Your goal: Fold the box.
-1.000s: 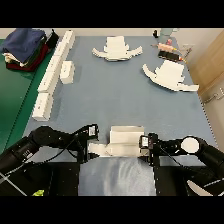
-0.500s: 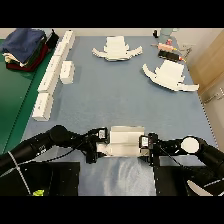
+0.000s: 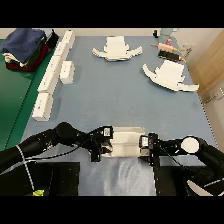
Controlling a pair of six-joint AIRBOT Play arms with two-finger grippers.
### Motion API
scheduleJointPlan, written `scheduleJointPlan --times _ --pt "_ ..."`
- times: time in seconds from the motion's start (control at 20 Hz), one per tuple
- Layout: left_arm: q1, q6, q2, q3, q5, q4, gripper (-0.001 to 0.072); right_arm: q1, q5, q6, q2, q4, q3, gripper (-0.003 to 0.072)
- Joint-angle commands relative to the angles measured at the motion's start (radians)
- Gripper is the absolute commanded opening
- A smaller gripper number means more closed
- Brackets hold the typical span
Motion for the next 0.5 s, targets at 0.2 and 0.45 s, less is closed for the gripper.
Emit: scheduleJointPlan --times 0.2,0.45 --pt "-0.026 0.078 -0.039 0.01 0.024 -0.106 0.0261 0.001 0.0 0.0 0.001 0.0 0.001 0.0508" --pt "-0.026 0.07 -0.039 0.01 0.031 -0.106 0.0694 0.001 0.0 0.0 0.001 0.0 0.001 0.0508"
